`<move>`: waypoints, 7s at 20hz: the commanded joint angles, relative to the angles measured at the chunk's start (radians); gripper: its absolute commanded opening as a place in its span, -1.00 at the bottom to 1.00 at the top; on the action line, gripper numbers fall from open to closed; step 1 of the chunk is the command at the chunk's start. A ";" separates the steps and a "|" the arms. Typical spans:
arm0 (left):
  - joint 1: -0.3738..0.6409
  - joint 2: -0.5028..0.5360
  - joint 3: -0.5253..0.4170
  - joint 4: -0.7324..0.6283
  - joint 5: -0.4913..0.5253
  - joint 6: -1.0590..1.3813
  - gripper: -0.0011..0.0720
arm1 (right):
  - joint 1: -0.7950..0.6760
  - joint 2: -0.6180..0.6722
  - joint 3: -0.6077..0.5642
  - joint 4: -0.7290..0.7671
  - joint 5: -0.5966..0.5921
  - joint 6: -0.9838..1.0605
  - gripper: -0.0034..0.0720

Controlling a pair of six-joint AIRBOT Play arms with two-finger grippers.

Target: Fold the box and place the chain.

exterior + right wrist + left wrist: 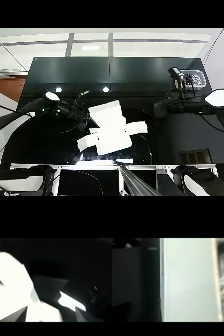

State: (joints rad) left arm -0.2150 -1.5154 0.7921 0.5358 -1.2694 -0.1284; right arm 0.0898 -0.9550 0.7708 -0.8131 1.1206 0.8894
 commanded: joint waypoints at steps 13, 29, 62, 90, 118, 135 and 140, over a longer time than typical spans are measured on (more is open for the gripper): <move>-0.235 0.185 -0.039 0.184 0.389 0.301 -0.90 | 0.381 0.000 -0.105 -0.278 -0.060 -0.198 0.96; -0.235 0.185 -0.108 0.155 0.406 0.277 -0.90 | 0.528 -0.007 -0.267 -0.293 -0.235 -0.407 0.98; -0.235 0.185 -0.108 0.155 0.402 0.276 -0.89 | 0.588 0.007 -0.279 -0.261 -0.557 -0.402 0.97; -0.235 0.195 -0.107 0.155 0.406 0.278 -0.89 | 0.511 -0.150 -0.237 0.076 -0.397 -0.784 0.96; -0.178 0.273 -0.107 0.172 0.425 0.162 0.98 | 0.510 -0.268 -0.237 0.077 -0.474 -0.859 0.49; -0.102 0.472 -0.320 -0.251 0.143 -0.249 -0.90 | 0.510 -0.268 -0.237 0.080 -0.470 -0.840 0.50; -0.167 0.470 -0.372 -0.632 0.525 -0.002 -0.90 | 0.511 -0.268 -0.237 0.080 -0.470 -0.833 0.50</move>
State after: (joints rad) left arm -0.3470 -1.0447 0.4511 0.1501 -0.9653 -0.2646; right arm 0.6003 -1.2228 0.5343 -0.7338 0.6498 0.0483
